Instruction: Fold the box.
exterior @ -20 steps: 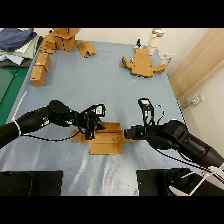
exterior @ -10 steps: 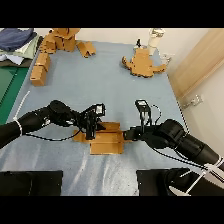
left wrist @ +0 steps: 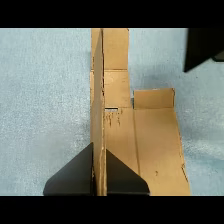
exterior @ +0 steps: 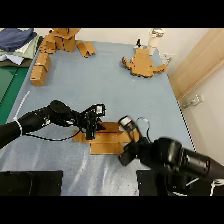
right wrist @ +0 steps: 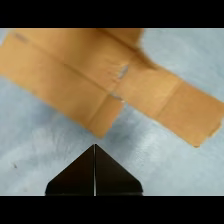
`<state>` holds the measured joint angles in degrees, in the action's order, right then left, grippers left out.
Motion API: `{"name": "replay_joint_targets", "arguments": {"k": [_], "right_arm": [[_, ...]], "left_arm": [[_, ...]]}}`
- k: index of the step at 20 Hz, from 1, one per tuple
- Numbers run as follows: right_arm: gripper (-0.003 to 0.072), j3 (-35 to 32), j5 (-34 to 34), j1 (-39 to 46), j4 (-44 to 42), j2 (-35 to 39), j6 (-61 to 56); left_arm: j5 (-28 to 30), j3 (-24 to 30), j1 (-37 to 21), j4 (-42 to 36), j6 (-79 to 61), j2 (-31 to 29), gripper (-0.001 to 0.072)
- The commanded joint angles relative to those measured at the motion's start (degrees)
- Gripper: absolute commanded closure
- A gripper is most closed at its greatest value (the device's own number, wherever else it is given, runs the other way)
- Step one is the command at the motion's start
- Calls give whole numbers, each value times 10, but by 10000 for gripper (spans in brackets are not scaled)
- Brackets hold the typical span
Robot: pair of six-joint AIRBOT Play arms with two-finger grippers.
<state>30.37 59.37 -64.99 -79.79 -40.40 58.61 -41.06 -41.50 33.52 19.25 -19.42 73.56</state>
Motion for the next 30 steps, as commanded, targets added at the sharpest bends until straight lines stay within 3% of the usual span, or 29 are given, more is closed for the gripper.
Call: {"name": "replay_joint_targets", "arguments": {"k": [1, 2, 4, 10, 16, 30], "right_arm": [[684, -23, 18, -179, 135, 5, 7], [651, -43, 11, -217, 166, 5, 7], [266, -82, -32, -243, 207, 3, 7], [261, -94, -116, -232, 251, -53, 5], [265, -94, -113, -231, 319, -99, 3], [266, -94, -154, -170, 345, -130, -5]], "left_arm": [[1, 0, 0, 1, 0, 0, 697], [1, 0, 0, 1, 0, 0, 697], [1, 0, 0, 1, 0, 0, 697], [1, 0, 0, 1, 0, 0, 697], [1, 0, 0, 1, 0, 0, 697], [1, 0, 1, 1, 0, 0, 697]]}}
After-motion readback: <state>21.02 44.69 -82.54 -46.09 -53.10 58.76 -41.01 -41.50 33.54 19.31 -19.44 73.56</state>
